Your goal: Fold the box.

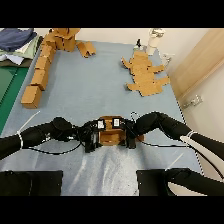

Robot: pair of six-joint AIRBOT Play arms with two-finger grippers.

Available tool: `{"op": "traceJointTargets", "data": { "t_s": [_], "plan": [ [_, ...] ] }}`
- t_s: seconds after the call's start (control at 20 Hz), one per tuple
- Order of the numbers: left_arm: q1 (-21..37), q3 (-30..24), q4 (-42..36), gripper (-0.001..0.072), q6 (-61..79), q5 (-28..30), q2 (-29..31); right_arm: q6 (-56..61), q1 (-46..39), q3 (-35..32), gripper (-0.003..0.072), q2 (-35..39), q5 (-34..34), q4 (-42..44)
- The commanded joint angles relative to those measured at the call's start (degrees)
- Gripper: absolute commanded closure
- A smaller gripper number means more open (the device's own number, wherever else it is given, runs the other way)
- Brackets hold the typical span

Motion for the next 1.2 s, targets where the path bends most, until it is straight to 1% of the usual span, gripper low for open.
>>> {"op": "traceJointTargets", "data": {
  "t_s": [0.0,0.75,0.9,0.95,1.0,1.15],
  "plan": [
    [-0.04,0.02,0.02,0.0121,0.0,0.04,0.02,0.02,0.04,0.0,0.0147,0.0,0.02,0.0],
    [-0.04,0.02,0.02,0.0121,0.0,0.04,0.02,0.07,0.04,0.0,0.0147,0.0,-0.26,0.66],
    [-0.04,0.02,0.02,0.0121,0.0,0.07,0.02,0.04,0.04,0.02,0.0147,0.0,-3.96,0.68],
    [-0.04,0.02,0.02,0.0121,0.0,0.04,0.02,0.04,0.04,0.02,0.0103,0.0,-4.22,0.92],
    [-0.04,0.02,0.02,0.0121,0.02,0.07,0.02,0.04,0.04,0.15,-0.003,0.02,-3.87,1.29],
    [-0.04,0.02,0.02,0.0121,0.0,0.04,0.02,4.24,-0.07,0.37,-0.003,1.14,-6.36,-1.81]
  ]
}}
